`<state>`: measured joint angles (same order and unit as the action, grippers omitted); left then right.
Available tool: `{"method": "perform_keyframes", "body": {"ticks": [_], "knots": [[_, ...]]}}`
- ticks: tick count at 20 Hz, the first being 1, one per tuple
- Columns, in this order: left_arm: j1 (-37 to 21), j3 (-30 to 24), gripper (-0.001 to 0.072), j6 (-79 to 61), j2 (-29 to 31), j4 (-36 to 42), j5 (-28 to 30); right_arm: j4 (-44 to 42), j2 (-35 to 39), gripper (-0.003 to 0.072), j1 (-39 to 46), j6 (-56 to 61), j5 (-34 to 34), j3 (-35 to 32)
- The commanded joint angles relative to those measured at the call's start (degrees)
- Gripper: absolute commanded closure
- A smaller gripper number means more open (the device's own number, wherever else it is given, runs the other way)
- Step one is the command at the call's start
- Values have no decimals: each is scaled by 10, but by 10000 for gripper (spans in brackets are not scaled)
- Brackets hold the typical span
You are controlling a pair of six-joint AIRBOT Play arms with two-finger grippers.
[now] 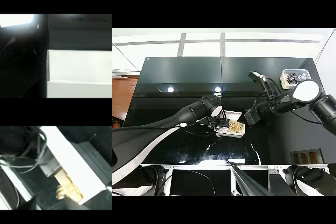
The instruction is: Fold the box and place the chain.
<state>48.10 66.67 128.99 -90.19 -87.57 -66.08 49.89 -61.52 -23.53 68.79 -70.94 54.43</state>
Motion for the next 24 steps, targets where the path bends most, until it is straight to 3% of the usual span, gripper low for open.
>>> {"method": "perform_keyframes", "body": {"ticks": [1,9,13,14,15,16,17,20,24], "knots": [[0,0,682,0,-2,0,3,13,-3,244,16,0,-5,-6],[0,1,682,57,-2,0,7,44,97,244,228,-10,-87,-6],[0,3,681,67,-2,30,22,43,108,244,256,-14,-89,-7],[1,6,645,67,-2,30,14,43,108,244,256,-16,-89,-7],[0,13,448,67,-2,30,5,44,108,244,256,-16,-89,-7],[0,24,173,70,-2,32,-8,43,108,244,256,-16,-89,-7],[0,39,69,64,-1,35,-23,44,108,244,256,-17,-87,-7],[0,97,74,-44,10,41,-72,44,108,244,257,-18,-81,-7],[-1,124,75,-254,49,24,-220,48,108,244,257,-20,-79,-7]]}}
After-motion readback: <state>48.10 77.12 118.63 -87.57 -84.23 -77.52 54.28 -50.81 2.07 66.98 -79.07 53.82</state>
